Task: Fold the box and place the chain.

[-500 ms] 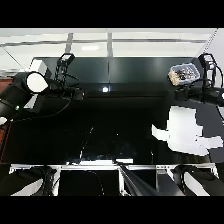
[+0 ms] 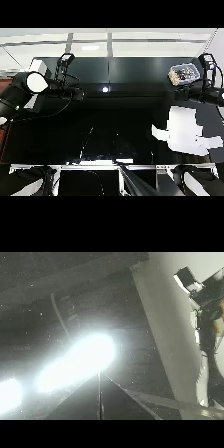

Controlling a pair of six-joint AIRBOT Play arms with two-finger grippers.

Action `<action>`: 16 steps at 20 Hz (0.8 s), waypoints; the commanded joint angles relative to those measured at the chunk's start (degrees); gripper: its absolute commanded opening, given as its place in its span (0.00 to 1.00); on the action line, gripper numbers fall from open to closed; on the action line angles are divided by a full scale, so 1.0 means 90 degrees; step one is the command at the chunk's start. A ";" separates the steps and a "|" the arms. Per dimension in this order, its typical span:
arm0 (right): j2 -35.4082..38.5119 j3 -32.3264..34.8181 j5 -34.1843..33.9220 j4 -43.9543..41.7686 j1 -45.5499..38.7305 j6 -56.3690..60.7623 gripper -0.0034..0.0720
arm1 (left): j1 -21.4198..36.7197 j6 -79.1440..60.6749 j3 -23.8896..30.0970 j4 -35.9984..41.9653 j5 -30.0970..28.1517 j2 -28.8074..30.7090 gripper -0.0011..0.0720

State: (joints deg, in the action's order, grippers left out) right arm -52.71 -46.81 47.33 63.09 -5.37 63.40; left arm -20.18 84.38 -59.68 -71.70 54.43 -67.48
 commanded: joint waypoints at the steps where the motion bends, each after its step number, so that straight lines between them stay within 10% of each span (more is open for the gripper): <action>1: 0.0005 -0.0002 0.0000 -0.0002 0.0002 0.0000 0.07 | -0.0002 0.0000 0.0002 -0.0002 -0.0002 0.0002 0.06; 16: 0.0005 -0.0002 -0.0165 -0.0971 0.0007 0.0002 0.07 | -0.0019 0.0010 0.0002 0.0396 -0.0532 -0.0243 0.06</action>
State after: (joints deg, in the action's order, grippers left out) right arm -52.71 -46.81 47.07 58.50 -5.37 63.42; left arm -20.27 84.40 -59.68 -70.74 50.02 -68.66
